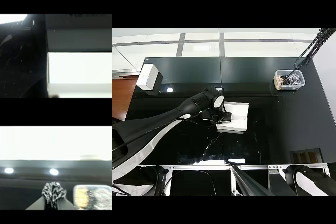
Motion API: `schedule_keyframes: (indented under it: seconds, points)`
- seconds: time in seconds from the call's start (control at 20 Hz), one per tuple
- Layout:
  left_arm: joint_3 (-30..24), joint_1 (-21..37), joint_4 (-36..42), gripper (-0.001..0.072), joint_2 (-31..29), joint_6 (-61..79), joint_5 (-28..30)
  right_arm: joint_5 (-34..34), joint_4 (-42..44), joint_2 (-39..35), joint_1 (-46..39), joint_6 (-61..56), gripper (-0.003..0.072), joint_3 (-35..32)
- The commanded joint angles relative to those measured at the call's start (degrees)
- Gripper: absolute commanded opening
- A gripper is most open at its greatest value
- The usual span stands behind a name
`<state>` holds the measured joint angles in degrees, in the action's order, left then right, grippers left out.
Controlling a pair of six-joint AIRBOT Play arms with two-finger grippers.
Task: Fold the box and place the chain.
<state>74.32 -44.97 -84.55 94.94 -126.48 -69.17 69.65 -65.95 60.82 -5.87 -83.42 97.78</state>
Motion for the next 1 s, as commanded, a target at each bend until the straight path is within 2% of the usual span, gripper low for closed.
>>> schedule_keyframes:
  seconds: [0.0,0.1,0.2,0.3,0.6,0.8,0.95]
  points:
    - [0.07,0.04,-0.04,0.0027,0.0,0.02,-0.09,4.31,10.84,-4.94,0.04,4.7,0.0012,0.04]
    - [0.07,0.04,-0.02,0.0027,0.0,0.02,-0.07,5.75,15.96,-6.21,0.04,5.44,0.0012,0.04]
    - [0.07,0.04,-0.04,0.0027,0.0,0.02,-0.07,10.86,20.85,-6.56,0.04,7.15,0.0013,0.04]
    - [0.07,0.04,-0.02,0.0027,0.0,0.02,-0.09,16.39,22.71,-6.56,0.04,7.3,0.0013,-0.02]
    - [0.07,0.04,-0.02,0.0027,0.0,0.02,-0.09,23.65,26.32,-6.56,0.07,7.3,0.0013,-1.88]
    - [0.07,0.04,-0.02,0.0027,0.0,0.02,-0.11,24.13,28.76,-6.56,1.25,7.85,0.0014,-9.14]
    - [0.07,0.04,-0.02,0.0027,0.0,0.02,-0.11,19.74,28.92,-6.54,5.81,8.55,0.0014,-15.85]
